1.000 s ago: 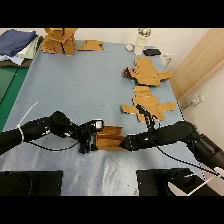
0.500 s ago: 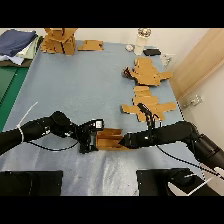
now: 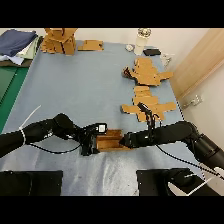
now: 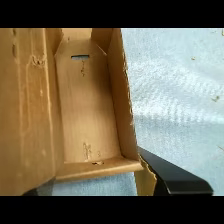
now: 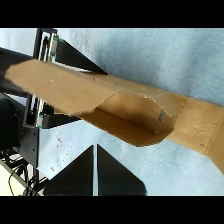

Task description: Fold the box.

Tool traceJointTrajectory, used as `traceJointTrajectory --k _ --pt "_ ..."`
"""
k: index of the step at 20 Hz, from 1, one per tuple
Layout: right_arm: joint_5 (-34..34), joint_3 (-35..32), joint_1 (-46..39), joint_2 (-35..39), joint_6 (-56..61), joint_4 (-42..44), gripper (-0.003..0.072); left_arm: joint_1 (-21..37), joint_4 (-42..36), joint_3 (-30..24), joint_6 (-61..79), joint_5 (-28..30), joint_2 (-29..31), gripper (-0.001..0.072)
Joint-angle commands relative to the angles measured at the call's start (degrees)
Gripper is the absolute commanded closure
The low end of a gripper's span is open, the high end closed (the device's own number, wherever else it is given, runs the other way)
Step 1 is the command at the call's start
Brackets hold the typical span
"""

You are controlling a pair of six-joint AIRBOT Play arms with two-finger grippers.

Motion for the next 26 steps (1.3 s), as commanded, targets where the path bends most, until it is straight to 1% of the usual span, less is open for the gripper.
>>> traceJointTrajectory --k 1,6,9,12,14,15,16,17,22,24,26 --pt "-0.2 0.0 0.0 0.1 0.2 0.0 0.0646 -1.2 1.8 0.0 -1.1 3.9 -0.1 0.0005" --pt "-0.8 0.0 0.0 0.1 0.2 0.0 0.0646 -1.0 2.3 0.0 -5.4 4.1 0.2 0.0005" --pt "-0.7 0.0 0.0 0.1 0.2 0.0 0.0646 -0.9 5.2 0.0 -8.1 2.9 0.9 0.0005" --pt "-0.6 0.0 0.0 0.1 0.2 0.0 0.0646 -1.0 5.6 0.0 -8.0 1.3 0.8 0.0005" --pt "-0.6 0.0 0.0 0.1 0.2 0.0 0.0645 -1.0 5.6 0.0 -8.0 1.3 0.8 0.0006" --pt "-0.5 0.0 0.0 0.1 0.2 0.0 0.0646 -1.0 5.5 0.0 -8.0 1.4 0.8 0.0022" --pt "-0.5 0.0 0.0 0.1 0.2 0.0 0.0646 -1.0 5.3 0.0 -8.0 1.3 0.8 0.0179" --pt "-0.5 0.0 0.0 0.1 0.2 0.0 0.0646 -1.0 5.1 0.0 -8.0 1.2 0.8 0.0315" --pt "-0.5 0.0 0.0 0.1 0.2 0.0 0.0646 -0.9 4.2 0.0 -8.1 1.4 0.9 0.0314" --pt "-0.5 0.0 0.0 0.1 0.2 -0.1 0.0646 -0.9 6.5 0.0 -9.3 1.3 1.3 0.0314" --pt "0.1 0.0 0.0 0.1 0.2 -0.2 0.0645 -0.8 11.4 0.0 -12.7 1.3 2.6 0.0313"
